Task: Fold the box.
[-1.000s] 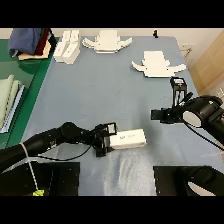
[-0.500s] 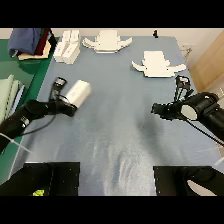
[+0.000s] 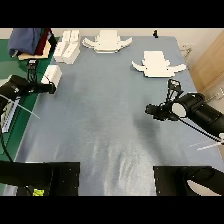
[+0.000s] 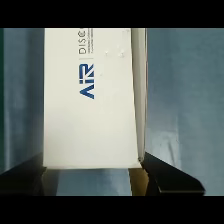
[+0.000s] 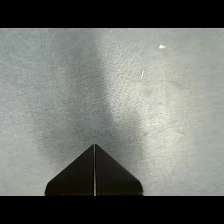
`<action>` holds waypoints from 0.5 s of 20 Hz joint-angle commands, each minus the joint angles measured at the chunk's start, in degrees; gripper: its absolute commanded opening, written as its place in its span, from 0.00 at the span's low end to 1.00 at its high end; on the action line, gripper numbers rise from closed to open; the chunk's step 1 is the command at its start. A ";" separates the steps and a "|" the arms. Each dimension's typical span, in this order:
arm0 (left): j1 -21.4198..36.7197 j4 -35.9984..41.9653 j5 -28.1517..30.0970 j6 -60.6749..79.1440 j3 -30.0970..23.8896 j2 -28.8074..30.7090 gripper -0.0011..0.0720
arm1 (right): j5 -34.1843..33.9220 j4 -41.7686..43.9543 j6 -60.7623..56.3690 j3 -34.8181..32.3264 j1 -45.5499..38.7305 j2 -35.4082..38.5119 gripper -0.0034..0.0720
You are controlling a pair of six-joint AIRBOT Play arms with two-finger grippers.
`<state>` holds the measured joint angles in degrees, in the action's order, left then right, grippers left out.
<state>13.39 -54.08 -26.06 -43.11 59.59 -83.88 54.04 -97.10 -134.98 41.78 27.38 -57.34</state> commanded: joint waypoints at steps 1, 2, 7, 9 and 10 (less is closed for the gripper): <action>0.17 0.26 1.09 -0.39 10.49 -10.38 0.67 | -0.61 0.52 0.00 0.04 -0.04 -0.87 0.05; 0.17 0.28 1.03 -0.83 13.22 -12.94 0.67 | -0.61 0.55 0.00 0.04 -0.02 -0.85 0.05; -0.26 0.24 -1.25 -1.33 24.83 -22.69 0.67 | -0.70 0.52 0.00 0.04 -0.04 -0.85 0.05; -0.57 0.26 -1.66 -1.33 27.50 -24.79 0.67 | -1.16 0.57 -0.02 0.04 -0.04 -0.87 0.05; -0.76 0.26 -1.16 -1.33 28.11 -25.33 0.67 | -1.25 0.79 -0.02 0.04 -0.02 -0.87 0.05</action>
